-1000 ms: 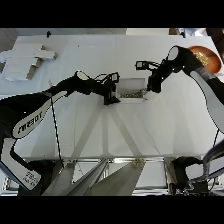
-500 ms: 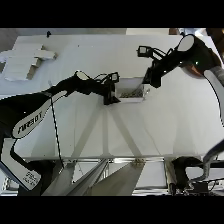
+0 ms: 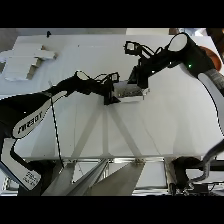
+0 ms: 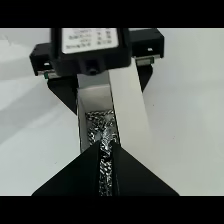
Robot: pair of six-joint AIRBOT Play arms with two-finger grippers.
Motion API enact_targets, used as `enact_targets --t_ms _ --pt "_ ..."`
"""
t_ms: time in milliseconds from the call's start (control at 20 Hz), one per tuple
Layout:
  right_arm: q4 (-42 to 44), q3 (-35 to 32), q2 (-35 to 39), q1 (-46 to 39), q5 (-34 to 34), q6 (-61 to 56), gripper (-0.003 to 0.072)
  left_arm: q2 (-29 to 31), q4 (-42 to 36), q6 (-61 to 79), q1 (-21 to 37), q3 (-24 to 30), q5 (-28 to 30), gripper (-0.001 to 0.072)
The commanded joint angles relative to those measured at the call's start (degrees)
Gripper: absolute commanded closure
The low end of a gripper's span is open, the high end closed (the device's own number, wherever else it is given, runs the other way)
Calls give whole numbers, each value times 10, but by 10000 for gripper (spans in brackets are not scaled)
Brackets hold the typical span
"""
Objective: Fold the box and place the chain.
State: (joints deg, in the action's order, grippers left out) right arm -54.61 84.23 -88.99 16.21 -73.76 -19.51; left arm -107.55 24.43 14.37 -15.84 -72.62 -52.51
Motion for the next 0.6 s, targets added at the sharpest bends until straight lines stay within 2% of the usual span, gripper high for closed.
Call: enact_targets --t_ms 0,350,550 --pt "-26 0 2 6 -2 -26 668 0 0 0 0 0 0 430" --pt "-28 0 28 7 -6 -38 668 0 0 0 0 0 0 430" --pt "-134 0 12 7 -22 -95 668 0 0 0 0 0 0 430"
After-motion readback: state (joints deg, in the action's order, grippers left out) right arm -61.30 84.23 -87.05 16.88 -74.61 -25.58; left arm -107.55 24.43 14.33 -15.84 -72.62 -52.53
